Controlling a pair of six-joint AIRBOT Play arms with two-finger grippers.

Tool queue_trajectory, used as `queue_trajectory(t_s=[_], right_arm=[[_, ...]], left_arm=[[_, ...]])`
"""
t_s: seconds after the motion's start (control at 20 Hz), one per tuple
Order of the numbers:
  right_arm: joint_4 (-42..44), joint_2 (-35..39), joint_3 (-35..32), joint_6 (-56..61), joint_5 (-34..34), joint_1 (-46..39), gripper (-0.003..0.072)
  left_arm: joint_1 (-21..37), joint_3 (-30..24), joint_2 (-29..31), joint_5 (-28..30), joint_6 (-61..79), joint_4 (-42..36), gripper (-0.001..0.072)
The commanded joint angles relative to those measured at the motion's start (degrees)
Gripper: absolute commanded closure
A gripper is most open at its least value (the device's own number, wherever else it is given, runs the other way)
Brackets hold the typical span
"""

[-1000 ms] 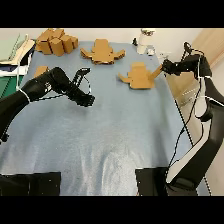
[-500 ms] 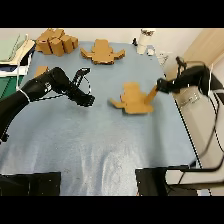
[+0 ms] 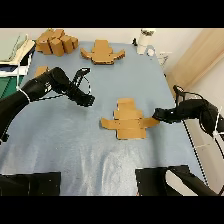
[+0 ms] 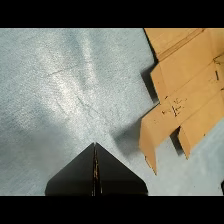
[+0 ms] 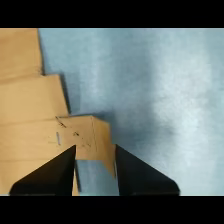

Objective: Fold the box.

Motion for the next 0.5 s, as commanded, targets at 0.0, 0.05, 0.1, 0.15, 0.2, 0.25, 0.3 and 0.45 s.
queue_trajectory(t_s=[0.0,0.05,0.1,0.15,0.2,0.25,0.3,0.45], right_arm=[[-6.7,-1.2,-0.2,0.2,-0.2,-0.1,0.0319],[-7.6,-3.0,0.7,0.2,-0.2,-0.3,0.0319],[-8.4,-5.1,1.8,0.2,-0.4,-0.3,0.032],[-8.8,-7.2,2.9,0.1,-0.8,-0.3,0.0319],[-8.7,-9.3,3.9,-0.8,-1.6,-0.3,0.0319],[-8.0,-11.0,4.8,-2.4,-2.8,-0.2,0.032],[-6.1,-12.6,5.7,-5.3,-4.3,-0.2,0.0319],[0.4,-14.9,6.5,-12.7,-7.0,-0.2,0.033]], left_arm=[[0.0,0.0,0.0,0.0,0.0,0.0,0.0699],[0.0,0.0,0.0,0.0,0.0,0.0,0.0699],[0.0,0.0,0.0,0.0,0.0,0.0,0.0699],[0.0,0.0,0.0,0.0,0.0,0.0,0.0699],[0.0,0.0,0.0,0.0,0.0,0.0,0.0699],[0.0,0.0,0.0,0.0,0.0,0.0,0.0699],[0.0,0.0,0.0,0.0,0.0,0.0,0.0699],[0.0,0.0,0.0,0.0,0.0,0.0,0.0699]])
